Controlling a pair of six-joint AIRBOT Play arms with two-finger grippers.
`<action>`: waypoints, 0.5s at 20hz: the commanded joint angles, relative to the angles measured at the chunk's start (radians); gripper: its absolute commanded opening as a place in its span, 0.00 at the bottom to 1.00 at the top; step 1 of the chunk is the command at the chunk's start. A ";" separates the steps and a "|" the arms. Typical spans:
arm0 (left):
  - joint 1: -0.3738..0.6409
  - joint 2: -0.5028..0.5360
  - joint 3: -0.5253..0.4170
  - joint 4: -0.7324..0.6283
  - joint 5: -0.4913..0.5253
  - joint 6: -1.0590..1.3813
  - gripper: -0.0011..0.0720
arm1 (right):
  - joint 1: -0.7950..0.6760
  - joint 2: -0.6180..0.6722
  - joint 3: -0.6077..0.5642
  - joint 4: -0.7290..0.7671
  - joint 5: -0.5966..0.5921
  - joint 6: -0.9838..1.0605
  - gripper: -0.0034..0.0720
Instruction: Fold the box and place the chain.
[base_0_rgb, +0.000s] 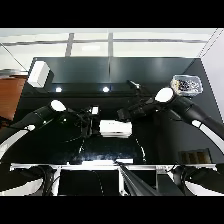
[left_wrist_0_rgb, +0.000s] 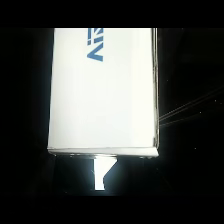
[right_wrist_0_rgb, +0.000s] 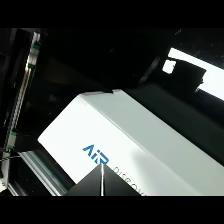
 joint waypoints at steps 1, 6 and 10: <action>0.000 0.000 0.000 0.000 0.000 0.000 0.61 | 0.016 -0.014 -0.004 0.010 -0.011 0.005 0.08; 0.000 0.000 0.000 0.000 0.000 0.000 0.61 | 0.017 -0.014 -0.015 -0.027 0.011 0.036 0.08; 0.000 0.000 0.000 0.000 0.000 0.000 0.61 | 0.017 -0.014 -0.035 -0.030 0.006 0.036 0.08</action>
